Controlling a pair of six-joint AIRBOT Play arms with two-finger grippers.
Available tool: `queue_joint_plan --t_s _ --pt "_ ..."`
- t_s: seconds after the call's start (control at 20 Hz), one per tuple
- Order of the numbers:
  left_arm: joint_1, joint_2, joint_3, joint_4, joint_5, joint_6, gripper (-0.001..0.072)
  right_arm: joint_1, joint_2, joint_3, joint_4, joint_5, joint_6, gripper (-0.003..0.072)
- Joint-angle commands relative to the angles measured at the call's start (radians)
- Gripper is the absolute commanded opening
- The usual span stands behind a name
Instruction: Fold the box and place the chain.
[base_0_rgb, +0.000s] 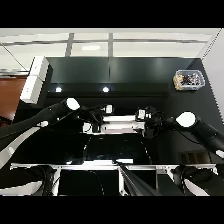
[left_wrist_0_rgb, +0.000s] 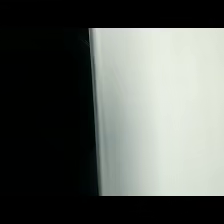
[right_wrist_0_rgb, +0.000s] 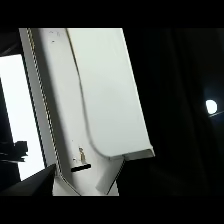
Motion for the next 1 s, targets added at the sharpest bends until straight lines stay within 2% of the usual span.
queue_joint_plan --t_s 0.0,0.35,0.95 --pt "0.000 0.000 0.000 0.000 -0.001 0.000 0.0027 -0.012 -0.058 0.002 0.142 0.051 -0.169 0.0697" --pt "0.000 0.000 0.000 0.000 -0.001 0.000 0.0027 -0.011 -0.195 0.002 0.123 0.077 -0.231 0.0697" --pt "0.000 0.000 0.000 0.000 -0.001 0.000 0.0027 -0.009 -0.254 0.029 0.120 0.068 -0.229 0.0696"
